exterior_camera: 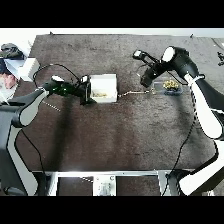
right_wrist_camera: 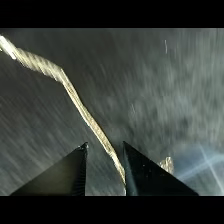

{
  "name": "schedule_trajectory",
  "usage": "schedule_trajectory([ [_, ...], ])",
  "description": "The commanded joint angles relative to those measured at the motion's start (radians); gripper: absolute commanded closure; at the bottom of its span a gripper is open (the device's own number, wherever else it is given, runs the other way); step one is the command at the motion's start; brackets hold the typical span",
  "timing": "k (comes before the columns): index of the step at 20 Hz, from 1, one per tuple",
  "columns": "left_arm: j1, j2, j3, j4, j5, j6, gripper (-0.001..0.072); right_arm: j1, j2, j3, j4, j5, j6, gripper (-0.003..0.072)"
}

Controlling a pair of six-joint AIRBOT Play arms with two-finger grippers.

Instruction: Fold the box and place the chain.

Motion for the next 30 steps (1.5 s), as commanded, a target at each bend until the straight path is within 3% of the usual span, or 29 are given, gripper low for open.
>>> schedule_trajectory([
  [1, 0.001, 0.000, 0.000, 0.000, 0.000, 0.000, 0.0302, -0.034, -0.064, 0.000, -0.073, 0.048, -0.079, 0.0393],
  [14, 0.001, 0.000, 0.000, 0.000, 0.000, 0.000, 0.0302, 0.024, -0.142, 0.001, -0.270, 0.026, -0.132, 0.0421],
  [16, 0.001, 0.000, 0.000, 0.000, 0.000, 0.000, 0.0303, 0.032, -0.142, 0.008, -0.277, 0.029, -0.131, 0.0620],
  [17, 0.001, 0.000, 0.000, 0.000, 0.000, 0.000, 0.0302, 0.036, -0.141, 0.019, -0.282, 0.046, -0.132, 0.0626],
  [18, 0.001, 0.000, 0.000, 0.000, 0.000, 0.000, 0.0302, 0.040, -0.133, 0.034, -0.284, 0.064, -0.131, 0.0696],
  [24, 0.001, 0.000, 0.000, 0.000, 0.000, 0.000, 0.0302, 0.103, 0.097, 0.104, -0.069, 0.058, -0.129, 0.0697],
  [30, 0.001, 0.000, 0.000, 0.000, 0.000, 0.000, 0.0302, 0.245, 0.340, 0.105, -0.024, -0.134, -0.127, 0.0698],
])
